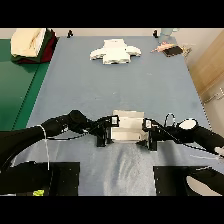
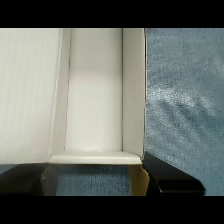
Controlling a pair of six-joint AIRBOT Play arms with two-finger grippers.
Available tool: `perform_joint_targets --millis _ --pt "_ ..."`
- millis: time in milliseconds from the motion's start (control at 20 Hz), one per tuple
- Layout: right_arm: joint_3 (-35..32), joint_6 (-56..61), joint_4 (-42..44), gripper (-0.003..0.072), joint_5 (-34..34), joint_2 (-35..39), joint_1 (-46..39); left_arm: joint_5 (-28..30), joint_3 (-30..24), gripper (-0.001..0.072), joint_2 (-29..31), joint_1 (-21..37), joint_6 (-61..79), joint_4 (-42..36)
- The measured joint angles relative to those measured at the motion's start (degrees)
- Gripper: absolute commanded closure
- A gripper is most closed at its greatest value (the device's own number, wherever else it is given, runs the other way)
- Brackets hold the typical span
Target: Fold the box.
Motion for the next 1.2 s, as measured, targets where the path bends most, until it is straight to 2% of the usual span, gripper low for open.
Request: perform_joint_targets --millis 100,150,200,550,1200 --pt "0.0 0.0 0.0 0.0162 0.0 0.0 0.0 0.0 0.0 0.0174 0.0 0.0 0.0 0.0" --pt "0.0 0.0 0.0 0.0035 -0.1 0.0 0.0 0.0 0.0 0.0174 0.0 0.0 0.0 0.0" --pt "0.0 0.1 0.3 -0.0031 -0.7 0.0 0.0 0.0 0.0 0.0174 0.0 0.0 -0.1 -0.1" --pt "0.7 0.9 0.6 -0.0033 -1.2 1.6 0.0 0.2 0.0 0.0174 0.0 0.0 -0.2 -0.2" --pt "0.8 9.7 -5.4 -0.0032 -0.5 7.3 0.0 -0.1 0.0 0.0174 0.0 0.0 0.0 0.0"
